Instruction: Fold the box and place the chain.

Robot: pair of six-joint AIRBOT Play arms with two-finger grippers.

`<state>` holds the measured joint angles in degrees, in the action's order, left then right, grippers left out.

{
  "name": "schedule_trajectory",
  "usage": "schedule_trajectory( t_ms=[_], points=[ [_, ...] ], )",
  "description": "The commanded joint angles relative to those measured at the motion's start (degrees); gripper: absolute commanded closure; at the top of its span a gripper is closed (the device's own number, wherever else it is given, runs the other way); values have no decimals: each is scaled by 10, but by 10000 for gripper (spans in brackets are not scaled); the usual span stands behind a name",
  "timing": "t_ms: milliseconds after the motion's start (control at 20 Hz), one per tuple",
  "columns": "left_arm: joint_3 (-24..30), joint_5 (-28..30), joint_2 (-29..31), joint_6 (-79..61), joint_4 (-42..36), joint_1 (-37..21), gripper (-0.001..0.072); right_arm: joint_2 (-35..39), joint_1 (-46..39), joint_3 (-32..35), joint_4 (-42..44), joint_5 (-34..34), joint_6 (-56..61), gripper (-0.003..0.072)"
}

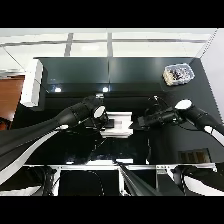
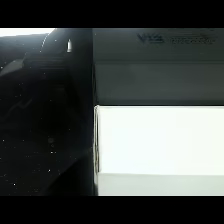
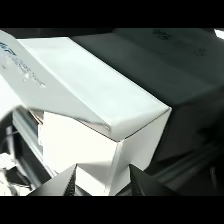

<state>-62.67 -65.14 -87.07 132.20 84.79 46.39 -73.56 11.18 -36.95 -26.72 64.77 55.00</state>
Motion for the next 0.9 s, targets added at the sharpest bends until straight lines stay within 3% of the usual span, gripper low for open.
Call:
schedule_trajectory(
  t_ms=[0,500,600,850],
  points=[
    [-1,0,0,0,0,0,682,0,45,-51,-85,-11,120,321],
    [-1,2,0,0,0,0,682,-26,197,-159,-385,-39,461,322],
    [-1,2,0,0,0,0,682,-46,227,-178,-413,-37,511,386],
    [-1,2,0,0,0,0,682,-65,272,-196,-457,-42,600,386]
  ],
)
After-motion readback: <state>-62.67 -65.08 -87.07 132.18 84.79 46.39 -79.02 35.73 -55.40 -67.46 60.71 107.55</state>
